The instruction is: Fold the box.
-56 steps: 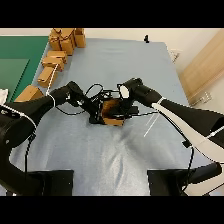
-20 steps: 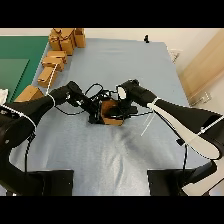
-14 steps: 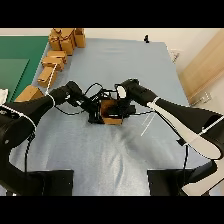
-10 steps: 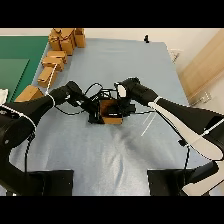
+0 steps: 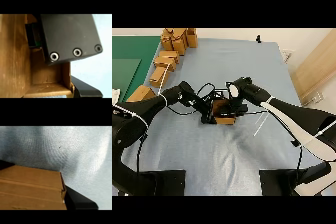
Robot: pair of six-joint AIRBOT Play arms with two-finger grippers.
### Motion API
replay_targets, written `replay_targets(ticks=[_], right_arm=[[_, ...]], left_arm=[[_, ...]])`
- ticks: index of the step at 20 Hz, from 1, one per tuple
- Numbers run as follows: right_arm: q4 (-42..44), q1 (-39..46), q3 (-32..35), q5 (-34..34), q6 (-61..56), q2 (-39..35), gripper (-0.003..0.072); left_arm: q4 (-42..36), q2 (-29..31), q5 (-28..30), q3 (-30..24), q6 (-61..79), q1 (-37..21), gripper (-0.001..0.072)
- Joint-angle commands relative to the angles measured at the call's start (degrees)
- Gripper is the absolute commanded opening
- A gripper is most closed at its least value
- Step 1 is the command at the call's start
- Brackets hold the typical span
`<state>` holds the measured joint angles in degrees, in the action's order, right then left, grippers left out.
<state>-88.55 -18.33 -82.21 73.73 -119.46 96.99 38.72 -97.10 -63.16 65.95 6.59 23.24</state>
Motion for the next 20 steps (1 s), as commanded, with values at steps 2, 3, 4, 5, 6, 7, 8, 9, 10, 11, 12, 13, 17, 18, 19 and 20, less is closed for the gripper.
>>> replay_targets(ticks=[2, 3, 4, 5, 6, 7, 8, 9, 10, 11, 12, 13, 17, 18, 19, 20], right_arm=[[-1.1, 0.2, 0.0, 0.9, 0.0, 0.0, 0.0501], [-1.2, 0.2, 0.0, 0.9, 0.0, 0.0, 0.0501], [-1.6, 0.2, 0.0, 0.9, 0.0, -0.2, 0.0501], [-1.9, 0.2, 0.0, 0.9, 0.0, -0.3, 0.0501], [-2.2, 0.3, 0.0, 0.9, 0.0, -0.4, 0.0501], [-2.3, 0.5, 0.0, 1.0, 0.0, -0.5, 0.0501], [-2.2, 0.7, 0.0, 1.3, 0.0, -0.8, 0.0499], [-2.2, 0.9, 0.0, 1.3, 0.0, -1.0, 0.0445], [-2.3, 1.1, 0.0, 1.3, 0.1, -1.1, 0.0310], [-2.2, 1.2, 0.0, 1.3, 0.6, -1.1, 0.0195], [-2.1, 1.1, 0.0, 1.3, 1.0, -1.1, 0.0157], [-1.8, 1.1, 0.0, 1.3, 1.1, -1.1, 0.0157], [-1.2, 1.1, 0.1, 1.1, 1.5, -0.9, 0.0019], [-1.2, 1.1, 0.3, 1.1, 1.4, -0.9, 0.0011], [-1.2, 1.0, 0.4, 1.1, 1.4, -0.9, 0.0010], [-1.2, 1.0, 0.5, 1.1, 1.5, -0.9, 0.0011]], left_arm=[[0.1, 0.0, 0.0, 0.0, 0.0, 0.0, 0.0415], [0.3, 0.0, 0.0, 0.0, 0.0, 0.0, 0.0415], [0.3, 0.0, 0.0, 0.0, 0.0, 0.0, 0.0415], [0.3, 0.0, 0.0, 0.0, 0.0, 0.0, 0.0416], [0.3, 0.0, 0.0, 0.0, 0.0, 0.0, 0.0415], [0.3, 0.0, 0.0, 0.0, 0.0, 0.0, 0.0415], [0.3, 0.0, 0.0, 0.0, 0.0, 0.0, 0.0415], [0.3, 0.0, 0.0, 0.0, 0.0, 0.0, 0.0415], [0.3, 0.0, 0.0, 0.0, 0.0, 0.0, 0.0415], [0.3, 0.0, 0.0, 0.0, 0.0, 0.0, 0.0415], [0.3, 0.0, 0.0, 0.0, 0.0, 0.0, 0.0415], [0.3, 0.0, 0.0, 0.0, 0.0, 0.0, 0.0415], [0.3, 0.0, 0.1, 0.0, 0.0, 0.0, 0.0415], [0.3, 0.0, 0.2, 0.0, 0.0, 0.0, 0.0415], [0.3, 0.0, 0.2, 0.0, 0.0, 0.0, 0.0415], [0.3, 0.0, 0.3, 0.0, 0.0, 0.0, 0.0415]])
